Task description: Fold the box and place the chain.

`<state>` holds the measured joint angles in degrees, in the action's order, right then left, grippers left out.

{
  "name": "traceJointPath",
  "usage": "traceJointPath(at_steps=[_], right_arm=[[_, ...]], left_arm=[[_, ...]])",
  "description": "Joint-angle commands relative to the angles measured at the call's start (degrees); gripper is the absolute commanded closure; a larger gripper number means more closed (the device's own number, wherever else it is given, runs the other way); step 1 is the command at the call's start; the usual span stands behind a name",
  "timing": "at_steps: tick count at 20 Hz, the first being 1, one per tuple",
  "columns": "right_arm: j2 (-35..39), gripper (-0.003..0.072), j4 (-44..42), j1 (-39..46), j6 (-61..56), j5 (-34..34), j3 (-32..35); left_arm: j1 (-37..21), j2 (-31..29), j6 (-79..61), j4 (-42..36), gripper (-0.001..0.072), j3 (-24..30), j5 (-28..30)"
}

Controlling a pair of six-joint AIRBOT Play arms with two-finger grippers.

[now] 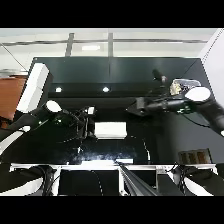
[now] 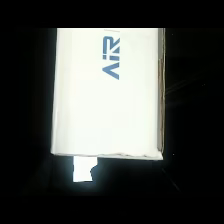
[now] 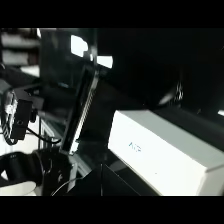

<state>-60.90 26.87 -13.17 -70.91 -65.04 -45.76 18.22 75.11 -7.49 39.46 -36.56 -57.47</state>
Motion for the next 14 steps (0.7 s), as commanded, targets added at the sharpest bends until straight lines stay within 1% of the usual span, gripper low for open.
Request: traceJointPath(at_steps=[1,3,4,6,8,10,11,14], right_arm=[[5.0,0.0665,3.0,6.9,0.0,-4.0,-0.3],[6.3,0.0665,3.7,9.2,0.0,-4.5,-0.3],[6.5,0.0665,3.7,9.9,0.0,-4.7,-0.3],[6.5,0.0665,3.9,10.3,0.0,-4.3,-0.3],[6.5,0.0665,4.6,10.3,0.0,-4.2,-0.3],[6.5,0.0665,5.4,10.3,0.1,-4.2,-0.3],[6.5,0.0665,5.9,10.3,0.1,-4.2,-0.3],[6.5,0.0665,7.6,10.3,0.0,-4.2,-0.3]], left_arm=[[-0.1,-4.1,7.2,5.5,-0.0008,-0.1,-1.4],[-0.1,-8.1,13.3,11.2,-0.0008,-0.1,-3.3],[-0.1,-10.3,16.4,12.9,-0.0008,-0.1,-4.4],[0.0,-14.1,20.2,12.5,-0.0008,-0.1,-5.9],[1.0,-16.8,21.1,11.0,-0.0009,-0.1,-6.3],[2.7,-17.6,21.0,9.5,-0.0011,-0.4,-4.9],[3.7,-17.6,21.0,9.4,-0.0011,-0.9,-3.2],[6.8,-17.0,21.0,8.8,-0.0008,-3.2,4.1]])
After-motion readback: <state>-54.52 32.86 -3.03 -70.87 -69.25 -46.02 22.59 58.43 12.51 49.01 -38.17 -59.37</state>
